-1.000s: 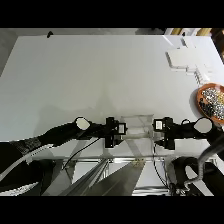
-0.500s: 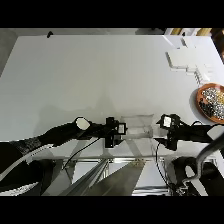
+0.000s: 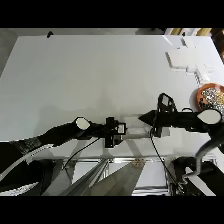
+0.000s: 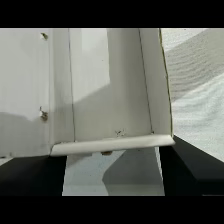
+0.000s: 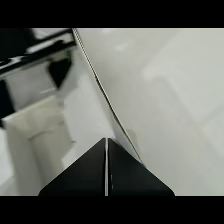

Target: Fold the box and place the chain.

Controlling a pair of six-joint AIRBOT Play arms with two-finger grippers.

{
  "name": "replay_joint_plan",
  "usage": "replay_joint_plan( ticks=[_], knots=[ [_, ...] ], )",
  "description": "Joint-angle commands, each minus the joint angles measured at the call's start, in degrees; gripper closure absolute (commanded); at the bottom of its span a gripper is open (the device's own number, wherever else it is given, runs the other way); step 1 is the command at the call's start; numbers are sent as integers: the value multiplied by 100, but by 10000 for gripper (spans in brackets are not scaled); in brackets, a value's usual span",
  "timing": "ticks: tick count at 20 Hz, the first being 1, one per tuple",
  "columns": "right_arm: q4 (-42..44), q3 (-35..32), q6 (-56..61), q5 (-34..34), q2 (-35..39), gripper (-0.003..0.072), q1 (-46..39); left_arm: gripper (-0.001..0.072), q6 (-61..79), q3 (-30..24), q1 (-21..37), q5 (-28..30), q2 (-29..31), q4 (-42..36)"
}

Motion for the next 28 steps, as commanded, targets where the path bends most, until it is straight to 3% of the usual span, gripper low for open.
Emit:
replay_joint_plan(
  ticks=[1,4,7,12,15,17,19,28],
  knots=[
    [304,35,81,-1252,-935,664,157,503,0,-4,-2,-17,4,0],
    [26,33,334,-1215,-1381,665,157,503,0,-4,-2,-20,4,-2],
    [-468,35,616,-955,-1316,664,157,503,0,-4,-2,-17,4,0],
    [-927,127,612,-203,-197,665,-57,503,0,-4,-2,-20,4,0],
    [-2371,149,-243,435,442,665,-417,503,0,-4,-2,-17,4,0],
    [-3333,146,-763,774,487,662,-577,503,0,-4,-2,-17,4,-2],
    [-3880,144,-756,800,463,566,-592,503,0,-4,-2,-17,4,-2],
    [-2903,122,-1958,1012,-356,554,-365,503,0,-4,-2,-17,4,0]
  ],
)
